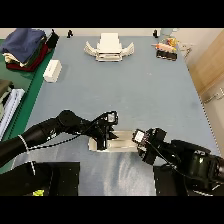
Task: Fold the box.
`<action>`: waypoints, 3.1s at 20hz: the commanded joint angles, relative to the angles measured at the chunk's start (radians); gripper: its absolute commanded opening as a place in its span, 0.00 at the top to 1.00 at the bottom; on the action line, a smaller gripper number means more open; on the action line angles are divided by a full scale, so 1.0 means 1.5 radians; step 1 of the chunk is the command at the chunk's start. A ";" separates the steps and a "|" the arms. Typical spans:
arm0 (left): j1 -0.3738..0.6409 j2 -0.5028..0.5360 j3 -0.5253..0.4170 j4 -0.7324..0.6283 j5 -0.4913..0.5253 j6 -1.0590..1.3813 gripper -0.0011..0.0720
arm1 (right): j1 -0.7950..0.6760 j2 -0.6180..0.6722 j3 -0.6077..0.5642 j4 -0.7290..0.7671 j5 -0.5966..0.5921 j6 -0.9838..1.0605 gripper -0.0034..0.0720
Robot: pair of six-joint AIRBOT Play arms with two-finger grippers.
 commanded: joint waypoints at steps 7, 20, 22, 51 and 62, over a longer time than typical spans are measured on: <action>0.000 0.000 0.000 0.000 -0.001 0.000 0.97 | -0.308 -0.006 0.000 0.503 -0.024 -0.640 0.00; 0.000 0.000 0.000 0.000 -0.001 0.000 0.97 | -0.494 -0.120 0.001 0.749 0.089 -0.936 0.00; 0.000 0.000 0.000 0.000 -0.001 0.000 0.97 | -0.494 -0.118 0.001 0.748 0.091 -0.932 0.01; 0.000 0.000 0.000 0.000 -0.001 0.000 0.97 | -0.493 -0.202 -0.001 0.748 0.051 -1.117 0.03; 0.000 0.000 0.000 0.000 -0.001 0.000 0.97 | -0.493 -0.204 -0.034 0.822 -0.005 -1.167 0.10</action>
